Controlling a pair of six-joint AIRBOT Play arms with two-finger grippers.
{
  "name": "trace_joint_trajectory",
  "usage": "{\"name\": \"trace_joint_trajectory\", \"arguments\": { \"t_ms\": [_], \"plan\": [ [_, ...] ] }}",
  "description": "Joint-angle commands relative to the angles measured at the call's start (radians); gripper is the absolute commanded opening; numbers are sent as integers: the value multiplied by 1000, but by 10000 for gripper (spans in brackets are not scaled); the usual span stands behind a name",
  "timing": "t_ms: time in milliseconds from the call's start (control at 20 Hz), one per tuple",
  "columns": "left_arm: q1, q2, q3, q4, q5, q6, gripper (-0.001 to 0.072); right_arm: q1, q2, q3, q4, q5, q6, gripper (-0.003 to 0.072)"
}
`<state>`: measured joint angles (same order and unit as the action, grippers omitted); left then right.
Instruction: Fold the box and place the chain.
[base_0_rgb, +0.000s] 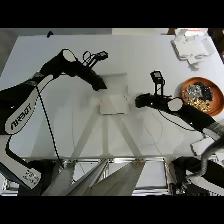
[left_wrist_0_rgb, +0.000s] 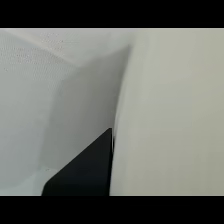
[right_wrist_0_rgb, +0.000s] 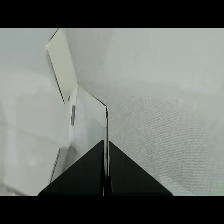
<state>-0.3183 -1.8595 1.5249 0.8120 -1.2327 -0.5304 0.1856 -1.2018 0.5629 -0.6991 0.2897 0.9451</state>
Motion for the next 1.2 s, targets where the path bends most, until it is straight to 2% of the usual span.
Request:
{"name": "trace_joint_trajectory", "arguments": {
  "t_ms": [0,1150],
  "plan": [
    [-1,-1,0,21,13,39,14,1,0,-1,0,8,0,15],
    [0,2,0,37,-6,86,10,1,0,-1,0,8,0,15]
  ]
}}
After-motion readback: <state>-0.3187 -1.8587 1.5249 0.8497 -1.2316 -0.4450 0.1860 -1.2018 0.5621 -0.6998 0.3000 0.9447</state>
